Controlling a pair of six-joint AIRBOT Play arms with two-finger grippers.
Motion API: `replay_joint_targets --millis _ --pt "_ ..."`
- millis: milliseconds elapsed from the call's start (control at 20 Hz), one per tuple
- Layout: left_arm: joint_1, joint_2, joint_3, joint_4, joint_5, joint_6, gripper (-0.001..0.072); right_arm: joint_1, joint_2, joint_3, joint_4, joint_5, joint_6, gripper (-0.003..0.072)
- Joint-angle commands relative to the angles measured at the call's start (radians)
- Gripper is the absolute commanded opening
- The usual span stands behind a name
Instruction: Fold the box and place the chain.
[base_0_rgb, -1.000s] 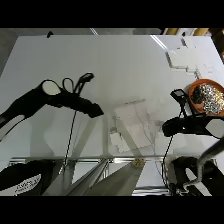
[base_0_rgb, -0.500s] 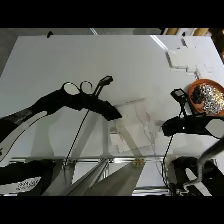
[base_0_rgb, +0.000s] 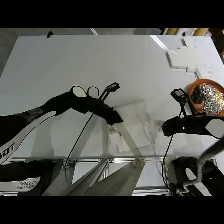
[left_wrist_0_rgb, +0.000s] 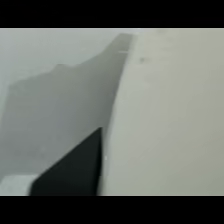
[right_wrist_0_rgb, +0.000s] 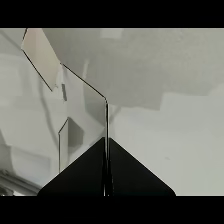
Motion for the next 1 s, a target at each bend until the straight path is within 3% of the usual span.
replay_joint_targets --millis 0,50,150,200,250,350,400,500,650,950 --pt "0.002 0.001 0.001 0.000 -0.016 0.141 0.0007 0.001 0.001 0.000 0.002 0.001 0.000 0.0021" --pt "0.001 0.009 0.002 -0.005 -0.014 0.203 0.0006 0.001 0.002 0.000 0.010 0.000 -0.001 0.0042" --pt "-0.006 0.031 0.029 -0.022 -0.016 0.292 0.0003 0.001 0.012 0.000 0.106 -0.019 -0.051 0.0200" --pt "-0.014 0.039 0.064 0.021 -0.016 0.293 0.0002 0.001 0.021 0.004 0.164 -0.033 -0.095 0.0210" --pt "-0.026 0.043 0.104 0.104 -0.017 0.287 -0.0001 0.001 0.030 0.015 0.202 -0.039 -0.126 0.0215" --pt "-0.063 0.046 0.176 0.320 -0.017 0.271 -0.0001 0.001 0.044 0.052 0.197 -0.026 -0.132 0.0328" --pt "-0.081 0.046 0.194 0.404 -0.011 0.274 0.0000 0.001 0.053 0.077 0.169 -0.003 -0.132 0.0345" --pt "-0.099 0.043 0.194 0.465 0.008 0.279 0.0000 0.001 0.071 0.117 0.098 0.047 -0.132 0.0345" --pt "-0.101 0.022 0.187 0.392 0.038 0.327 -0.0001 0.001 0.114 0.124 0.005 0.084 -0.132 0.0345" --pt "-0.103 -0.014 0.177 0.363 0.120 0.346 -0.0001 0.001 0.127 0.124 0.002 0.090 -0.140 0.0344"
